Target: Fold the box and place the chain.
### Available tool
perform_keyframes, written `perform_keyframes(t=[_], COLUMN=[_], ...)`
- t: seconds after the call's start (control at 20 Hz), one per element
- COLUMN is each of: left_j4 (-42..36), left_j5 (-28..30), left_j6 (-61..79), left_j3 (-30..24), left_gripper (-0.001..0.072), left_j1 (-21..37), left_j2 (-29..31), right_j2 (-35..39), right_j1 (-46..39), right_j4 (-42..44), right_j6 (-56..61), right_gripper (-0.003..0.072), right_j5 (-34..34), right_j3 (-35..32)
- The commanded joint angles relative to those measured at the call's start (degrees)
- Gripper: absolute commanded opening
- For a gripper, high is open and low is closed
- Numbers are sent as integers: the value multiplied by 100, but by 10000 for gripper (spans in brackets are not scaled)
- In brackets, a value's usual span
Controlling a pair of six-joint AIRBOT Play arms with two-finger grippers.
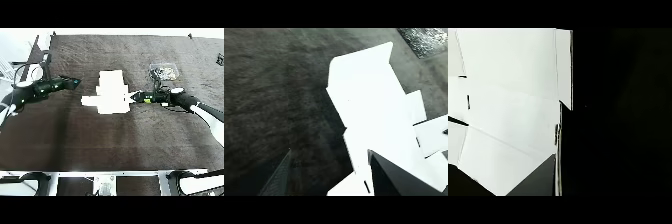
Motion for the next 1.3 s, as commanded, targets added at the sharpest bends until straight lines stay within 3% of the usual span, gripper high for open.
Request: perform_keyframes(t=[0.0, 0.2, 0.5, 0.65, 0.85, 1.25], left_j4=[654, 1722, 1853, 2382, 2581, 2544], left_j5=[-649, -776, -1631, -1937, -2186, -2564], left_j6=[-758, -1467, -2109, -2726, -2992, -2957], left_j3=[968, 1840, 3456, 4050, 4356, 4409], left_gripper=[545, 546, 546, 546, 545, 543], left_j1=[-114, -514, -608, -608, -608, -859], left_j2=[-756, -1388, -2553, -2959, -3193, -3410], right_j2=[4, 15, 15, 15, 15, 15], right_j1=[2, 4, 39, 52, 76, 76], right_j4=[168, 343, 337, 337, 339, 339], right_j6=[11, -179, -334, -407, -437, -437], right_gripper=[0, 0, 1, 1, 1, 2], right_j5=[-55, -52, -46, -48, -48, -48], right_j3=[-129, -136, -136, -136, -136, -146])
